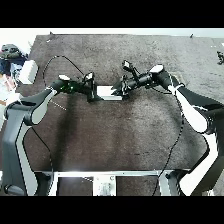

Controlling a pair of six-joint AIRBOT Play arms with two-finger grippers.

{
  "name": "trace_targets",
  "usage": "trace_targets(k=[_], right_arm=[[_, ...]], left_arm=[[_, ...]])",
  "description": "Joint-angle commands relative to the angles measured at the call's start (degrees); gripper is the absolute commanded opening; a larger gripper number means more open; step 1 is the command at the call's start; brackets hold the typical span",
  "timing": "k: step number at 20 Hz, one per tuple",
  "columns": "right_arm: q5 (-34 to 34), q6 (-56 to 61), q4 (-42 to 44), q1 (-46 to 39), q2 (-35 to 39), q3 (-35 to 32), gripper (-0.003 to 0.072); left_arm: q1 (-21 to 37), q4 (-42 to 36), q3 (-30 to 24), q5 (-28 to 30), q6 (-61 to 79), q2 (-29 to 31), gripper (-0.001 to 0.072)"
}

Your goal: Fold the box and place the chain.

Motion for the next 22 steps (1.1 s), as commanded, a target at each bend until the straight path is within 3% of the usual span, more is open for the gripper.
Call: trace_targets(k=[1, 5, 6, 7, 8, 18, 22], right_arm=[[-2.6, -4.5, 0.9, 0.4, 0.0, -1.4, 0.0369], [-6.6, -6.8, -0.2, 0.8, 0.0, -1.4, 0.0369], [-7.3, -6.8, -0.6, 0.8, 0.0, -1.4, 0.0493], [-7.9, -6.8, -0.9, 0.8, -0.1, -1.4, 0.05], [-8.2, -6.8, -0.8, 0.8, 0.0, -1.4, 0.0449], [-10.8, -6.8, 0.1, 0.8, 2.3, -1.2, 0.0449], [-4.3, -3.3, -0.1, 0.8, 2.4, -1.2, 0.0421]], left_arm=[[0.0, 0.0, 0.0, 0.0, 0.0, 0.0, 0.0174], [0.0, 0.0, 0.0, 0.0, 0.0, 0.0, 0.0174], [0.0, 0.0, 0.0, 0.0, 0.0, 0.0, 0.0174], [0.0, 0.0, 0.0, 0.0, 0.0, 0.0, 0.0174], [0.0, 0.0, 0.0, 0.0, 0.0, 0.0, 0.0174], [0.0, 0.0, 0.0, 0.0, 0.0, 0.0, 0.0174], [0.0, 0.0, 0.0, 0.0, 0.0, 0.0, 0.0174]])
